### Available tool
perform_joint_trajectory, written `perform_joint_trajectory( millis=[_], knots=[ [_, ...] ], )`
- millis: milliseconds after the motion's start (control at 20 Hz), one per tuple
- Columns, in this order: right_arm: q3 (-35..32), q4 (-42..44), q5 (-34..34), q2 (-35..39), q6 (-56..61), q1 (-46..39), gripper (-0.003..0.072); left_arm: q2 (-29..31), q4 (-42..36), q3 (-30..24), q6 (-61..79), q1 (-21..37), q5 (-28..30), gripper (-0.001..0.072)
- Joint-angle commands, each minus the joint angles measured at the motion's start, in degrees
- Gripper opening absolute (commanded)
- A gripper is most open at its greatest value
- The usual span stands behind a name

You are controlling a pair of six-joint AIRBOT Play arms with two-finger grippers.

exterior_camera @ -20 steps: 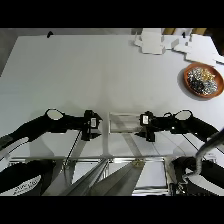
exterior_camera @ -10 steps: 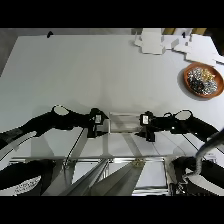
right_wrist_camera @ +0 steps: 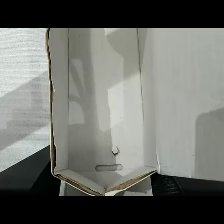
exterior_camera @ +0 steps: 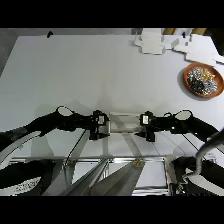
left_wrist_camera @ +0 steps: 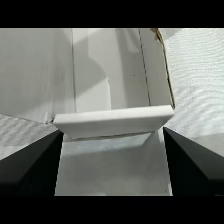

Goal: Fold the box and place the chain.

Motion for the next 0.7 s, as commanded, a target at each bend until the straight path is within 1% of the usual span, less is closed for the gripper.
perform_joint_trajectory(
  millis=[0, 400, 650],
  knots=[
    [0.02, 0.0, 0.02, 0.04, 0.02, 0.0, 0.0312, -0.09, -0.42, 0.07, 0.02, -0.11, 0.11, 0.0704],
    [0.02, 0.0, 0.0, 0.04, 0.02, 0.0, 0.0312, -0.13, -2.82, 0.09, 1.55, -0.66, 0.13, 0.0705],
    [0.02, 0.0, 0.0, 0.04, 0.02, 0.0, 0.0312, -0.26, -4.5, 0.22, 1.4, -1.51, 1.25, 0.0703]
  ],
)
